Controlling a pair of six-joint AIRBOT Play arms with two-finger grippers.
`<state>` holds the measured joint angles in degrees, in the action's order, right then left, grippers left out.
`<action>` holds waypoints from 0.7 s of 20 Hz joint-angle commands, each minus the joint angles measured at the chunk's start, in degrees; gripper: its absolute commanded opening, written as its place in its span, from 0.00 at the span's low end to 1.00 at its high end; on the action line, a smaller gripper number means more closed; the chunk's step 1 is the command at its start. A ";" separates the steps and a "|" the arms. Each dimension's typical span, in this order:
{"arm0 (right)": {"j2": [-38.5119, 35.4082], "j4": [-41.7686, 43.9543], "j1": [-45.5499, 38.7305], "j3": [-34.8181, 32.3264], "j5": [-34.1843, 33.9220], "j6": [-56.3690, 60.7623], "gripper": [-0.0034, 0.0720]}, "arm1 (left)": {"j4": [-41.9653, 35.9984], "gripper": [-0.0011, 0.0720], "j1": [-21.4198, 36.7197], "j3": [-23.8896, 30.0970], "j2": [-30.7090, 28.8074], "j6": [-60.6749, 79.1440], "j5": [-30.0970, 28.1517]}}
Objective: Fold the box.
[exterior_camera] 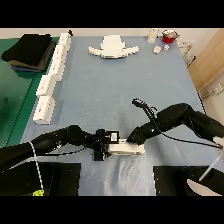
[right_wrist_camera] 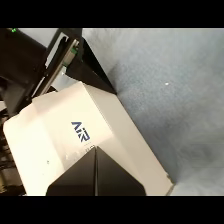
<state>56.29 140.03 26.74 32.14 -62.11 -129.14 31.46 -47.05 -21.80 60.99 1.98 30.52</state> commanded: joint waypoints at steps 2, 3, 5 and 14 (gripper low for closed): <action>-11.78 -5.14 8.96 -7.67 17.03 -0.98 0.05 | 0.00 0.71 -0.02 0.02 0.00 0.00 0.00; -14.03 -6.49 11.28 -8.98 20.50 -0.96 0.05 | 0.00 0.71 -0.02 0.02 0.00 0.00 0.00; -17.70 -10.21 15.67 -11.37 26.56 -0.96 0.05 | 0.00 0.71 -0.02 0.02 0.00 0.00 0.00; -18.71 -22.45 25.73 -12.22 31.58 -0.98 0.06 | 0.00 0.71 -0.02 0.02 0.00 0.00 0.00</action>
